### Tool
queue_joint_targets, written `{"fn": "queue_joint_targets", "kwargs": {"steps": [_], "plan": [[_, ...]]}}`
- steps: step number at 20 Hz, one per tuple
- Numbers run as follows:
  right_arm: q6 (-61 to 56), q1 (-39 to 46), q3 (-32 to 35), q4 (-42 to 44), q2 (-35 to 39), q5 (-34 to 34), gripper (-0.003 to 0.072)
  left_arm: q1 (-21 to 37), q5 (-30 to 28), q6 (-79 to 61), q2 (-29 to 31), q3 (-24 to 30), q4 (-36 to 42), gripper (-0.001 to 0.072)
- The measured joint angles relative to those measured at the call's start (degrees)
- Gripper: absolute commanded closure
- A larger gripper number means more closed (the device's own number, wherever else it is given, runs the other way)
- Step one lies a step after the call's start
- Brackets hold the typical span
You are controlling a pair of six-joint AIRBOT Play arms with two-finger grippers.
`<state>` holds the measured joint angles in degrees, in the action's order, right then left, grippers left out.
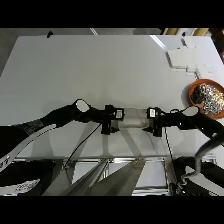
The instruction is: Fold the box and place the chain.
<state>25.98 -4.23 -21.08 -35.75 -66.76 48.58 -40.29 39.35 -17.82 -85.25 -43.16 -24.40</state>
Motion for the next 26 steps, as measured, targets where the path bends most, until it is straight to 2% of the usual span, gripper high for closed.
{"fn": "queue_joint_targets", "kwargs": {"steps": [10,11,13,14,26], "plan": [[-0.02,0.00,0.00,0.00,0.00,-0.04,0.0330,-1.25,-2.34,-0.07,-1.09,0.00,3.67,0.0021],[-0.02,0.00,0.00,0.00,0.00,-0.04,0.0330,-1.36,-2.49,-0.09,-1.31,0.00,3.80,0.0072],[0.00,0.02,0.00,-0.02,0.00,0.00,0.0330,-1.49,-2.25,-0.04,-1.55,0.00,3.96,0.0377],[0.00,0.02,0.00,-0.02,0.00,0.00,0.0330,-1.53,-2.27,-0.07,-1.64,0.00,4.04,0.0480],[0.02,0.02,0.00,-0.04,0.00,0.04,0.0330,-1.68,-2.47,-0.11,-1.77,0.00,4.26,0.0491]]}}
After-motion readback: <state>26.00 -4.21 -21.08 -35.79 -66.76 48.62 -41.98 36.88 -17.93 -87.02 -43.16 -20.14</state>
